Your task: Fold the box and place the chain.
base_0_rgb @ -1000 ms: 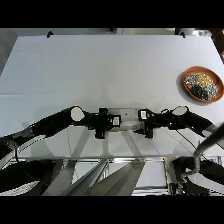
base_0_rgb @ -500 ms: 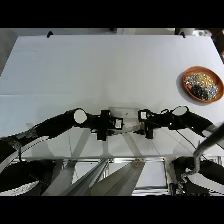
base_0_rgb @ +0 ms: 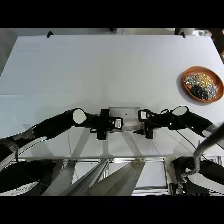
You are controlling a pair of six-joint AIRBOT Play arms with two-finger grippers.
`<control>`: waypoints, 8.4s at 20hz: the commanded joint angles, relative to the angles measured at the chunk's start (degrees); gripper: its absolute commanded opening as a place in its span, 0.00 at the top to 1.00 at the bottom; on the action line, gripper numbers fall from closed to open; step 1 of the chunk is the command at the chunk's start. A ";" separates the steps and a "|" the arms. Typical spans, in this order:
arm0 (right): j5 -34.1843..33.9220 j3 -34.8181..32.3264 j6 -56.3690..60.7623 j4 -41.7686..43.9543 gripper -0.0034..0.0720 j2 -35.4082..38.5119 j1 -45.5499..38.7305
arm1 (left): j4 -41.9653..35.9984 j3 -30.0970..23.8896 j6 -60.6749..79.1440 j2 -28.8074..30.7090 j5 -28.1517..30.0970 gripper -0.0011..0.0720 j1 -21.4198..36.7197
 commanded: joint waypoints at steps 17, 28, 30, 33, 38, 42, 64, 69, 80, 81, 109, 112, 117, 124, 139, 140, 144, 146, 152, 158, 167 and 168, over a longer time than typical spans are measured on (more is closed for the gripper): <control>0.02 0.04 -0.02 0.00 0.41 -0.02 0.02 | 25.73 -1.25 -71.78 23.30 -20.04 0.97 23.02; 0.02 0.04 -0.02 0.00 0.41 -0.02 0.02 | 3.63 -11.04 -69.20 9.29 -13.84 0.97 20.65; 0.02 0.04 -0.02 0.00 0.41 -0.02 0.02 | 1.66 -11.02 -68.11 6.60 -12.48 0.97 18.25; 0.02 0.04 -0.02 0.00 0.41 -0.02 0.02 | -0.24 -10.97 -67.95 5.40 -10.29 0.97 16.37; 0.02 0.04 -0.02 0.00 0.41 -0.02 0.02 | -5.86 -10.91 -63.82 5.51 -9.57 0.97 15.58; 0.02 0.04 -0.02 -0.02 0.41 -0.02 0.02 | -9.27 -10.78 -60.94 5.99 -8.44 0.97 13.46; 0.02 0.04 -0.02 0.00 0.41 -0.02 0.02 | -10.91 -7.87 -62.20 10.69 -5.95 0.42 10.32; 0.02 0.04 -0.02 0.00 0.41 -0.02 0.02 | -11.10 -7.67 -62.40 10.67 -5.33 0.42 9.73; 0.04 0.04 -0.02 -0.02 0.41 -0.02 0.02 | 15.10 3.65 -95.51 4.74 -11.54 0.42 6.19; 0.02 0.04 -0.02 -0.02 0.41 -0.02 0.02 | 17.27 4.15 -98.95 4.74 -12.22 0.42 6.14; 0.02 0.04 -0.02 0.00 0.41 -0.02 0.02 | 32.98 19.34 -132.98 -6.45 -27.74 0.37 -4.46; 0.02 0.04 -0.02 0.00 0.41 -0.02 0.02 | 33.18 19.34 -133.94 -6.51 -25.44 0.37 -5.53; 0.02 0.04 -0.02 0.00 0.41 -0.02 0.04 | 33.97 19.67 -135.75 -8.24 -22.49 0.37 -6.27; 0.02 0.04 -0.02 -0.02 0.41 -0.02 0.02 | 33.94 26.64 -135.73 -14.25 -29.11 0.38 -6.32; 0.02 0.04 -0.02 0.00 0.41 -0.02 0.02 | 36.48 26.71 -139.45 -15.89 -30.77 0.90 -6.97; 0.02 0.04 -0.02 -0.02 0.41 -0.02 0.02 | 36.46 26.71 -139.45 -16.04 -30.73 0.96 -7.15; 0.02 0.04 -0.02 -0.02 0.41 -0.02 0.02 | 36.41 26.71 -139.64 -16.90 -30.14 0.72 -7.91; 0.02 0.04 -0.02 0.00 0.41 -0.02 0.02 | 36.46 26.71 -139.62 -17.11 -29.68 0.61 -8.24; 0.02 0.04 -0.02 -0.02 0.41 -0.02 0.02 | 36.41 26.71 -139.62 -17.09 -28.44 0.96 -8.46; 0.02 0.04 -0.02 -0.02 0.41 -0.02 0.02 | 36.22 26.71 -140.69 -17.09 -28.46 0.98 -8.46; 0.02 0.04 -0.02 0.00 0.41 -0.02 0.02 | 36.02 26.71 -140.26 -15.30 -28.59 0.64 -7.78; 0.02 0.04 -0.02 -0.02 0.41 0.00 0.02 | 36.04 26.71 -140.26 -15.17 -28.81 0.60 -7.76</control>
